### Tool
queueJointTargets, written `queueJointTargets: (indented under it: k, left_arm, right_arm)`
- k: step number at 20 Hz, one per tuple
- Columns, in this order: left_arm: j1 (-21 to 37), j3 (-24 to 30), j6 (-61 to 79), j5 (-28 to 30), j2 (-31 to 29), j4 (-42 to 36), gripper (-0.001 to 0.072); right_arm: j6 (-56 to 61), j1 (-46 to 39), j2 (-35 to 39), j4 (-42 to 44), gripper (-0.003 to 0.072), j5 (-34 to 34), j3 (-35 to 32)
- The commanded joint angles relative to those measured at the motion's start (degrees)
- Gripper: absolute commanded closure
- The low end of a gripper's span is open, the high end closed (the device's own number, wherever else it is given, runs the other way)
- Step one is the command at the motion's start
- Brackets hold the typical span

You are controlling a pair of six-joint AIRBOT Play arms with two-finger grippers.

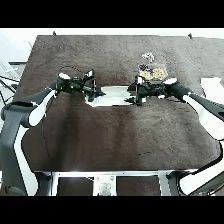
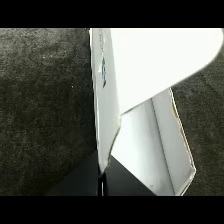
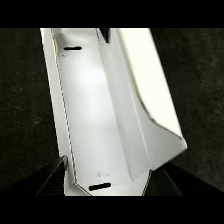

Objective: Fold the box and place the chain.

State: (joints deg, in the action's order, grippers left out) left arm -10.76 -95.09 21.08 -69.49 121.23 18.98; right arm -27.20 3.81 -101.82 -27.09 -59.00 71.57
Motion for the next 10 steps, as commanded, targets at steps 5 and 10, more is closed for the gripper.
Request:
queueJointTargets:
  k: [5, 10]
  left_arm:
    - [0.0, 0.0, 0.0, 0.0, 0.0, -0.1, 0.0689]
    - [0.0, 0.0, 0.0, 0.0, 0.0, -0.1, 0.0689]
  right_arm:
    - [0.2, 0.1, -5.9, -2.6, 0.007, -9.5, 5.9]
    - [0.6, 0.1, -10.2, -3.1, 0.007, -12.7, 11.0]
